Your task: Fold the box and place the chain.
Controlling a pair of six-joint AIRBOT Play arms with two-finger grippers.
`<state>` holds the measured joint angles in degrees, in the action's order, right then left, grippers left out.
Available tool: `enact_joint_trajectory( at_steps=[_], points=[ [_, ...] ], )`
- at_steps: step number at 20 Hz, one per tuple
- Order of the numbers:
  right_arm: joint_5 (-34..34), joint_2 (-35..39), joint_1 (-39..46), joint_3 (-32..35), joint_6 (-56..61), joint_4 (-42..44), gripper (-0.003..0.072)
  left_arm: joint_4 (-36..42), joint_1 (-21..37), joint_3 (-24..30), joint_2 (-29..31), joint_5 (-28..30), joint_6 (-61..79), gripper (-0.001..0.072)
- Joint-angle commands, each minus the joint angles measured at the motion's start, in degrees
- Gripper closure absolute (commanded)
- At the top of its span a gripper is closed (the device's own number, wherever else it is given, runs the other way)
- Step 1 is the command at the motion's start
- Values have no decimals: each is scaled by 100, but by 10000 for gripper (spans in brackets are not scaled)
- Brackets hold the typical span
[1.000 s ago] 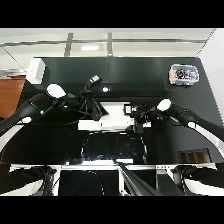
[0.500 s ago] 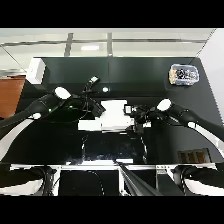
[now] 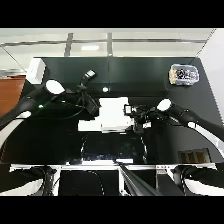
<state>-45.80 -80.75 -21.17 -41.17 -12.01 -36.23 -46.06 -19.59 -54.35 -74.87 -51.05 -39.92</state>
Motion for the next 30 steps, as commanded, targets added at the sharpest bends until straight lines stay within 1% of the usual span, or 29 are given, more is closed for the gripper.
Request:
enact_joint_trajectory(
  at_steps=[1, 2, 4, 6, 7, 8, 9, 10, 12, 14, 16, 18, 20, 21, 22, 23, 24, 25, 26, 27, 30],
  points=[
    [9, 0, -2, 2, -2, 0, 265, -428, 221, 404, 1062, -28, -297, 687],
    [11, 0, -2, 2, -2, 0, 266, -313, 251, 667, 1366, -24, -153, 687],
    [11, 0, -2, 2, -2, 0, 265, -70, 210, 1207, 1862, -116, 901, 683],
    [13, 0, -2, 2, -2, 0, 265, -179, 205, 1598, 1980, -243, 1912, 683],
    [13, 0, -2, 2, -2, 0, 265, -286, 203, 1766, 1945, -149, 2439, 659],
    [13, 0, -2, 2, -2, 0, 265, -306, 199, 1912, 1891, 22, 3045, 450],
    [11, 0, -2, 2, -2, -2, 265, -319, 199, 2026, 1823, 232, 3777, 150],
    [7, 0, -2, 2, -2, 0, 264, -348, 197, 2050, 1711, 407, 4124, 16],
    [4, 0, -2, 2, -2, 0, 265, -345, 136, 2006, 1438, 789, 4179, 16],
    [7, 0, -2, 2, -2, -2, 264, -470, -66, 1961, 1141, 1034, 4367, 18],
    [4, 0, -2, 2, -2, -2, 264, -361, -254, 1816, 820, 918, 4236, 20],
    [7, 0, -2, 2, -2, -2, 264, 9, -321, 1650, 509, 601, 4061, 20],
    [7, 0, -2, 2, -2, -2, 265, 144, -326, 1552, 337, 538, 4061, 24],
    [7, 0, -2, 2, -2, -2, 264, 144, -326, 1530, 319, 533, 4061, 41],
    [7, 0, -2, 2, -2, -2, 264, 144, -326, 1526, 319, 476, 4085, 164],
    [7, 0, -2, 2, -4, -2, 264, 138, -326, 1528, 317, 345, 4146, 306],
    [7, 0, -2, 2, -4, -2, 264, 160, -328, 1528, 317, 264, 4175, 372],
    [7, 0, -2, 2, -2, -2, 264, 205, -337, 1528, 317, 260, 4216, 381],
    [7, 0, -2, 2, -2, -2, 264, 302, -337, 1528, 317, 275, 4216, 406],
    [7, 0, -2, 2, -2, -2, 264, 415, -337, 1528, 317, 278, 4232, 508],
    [7, 0, -2, 2, -2, -2, 264, 754, -339, 1528, 315, 271, 4260, 512]
  ],
)
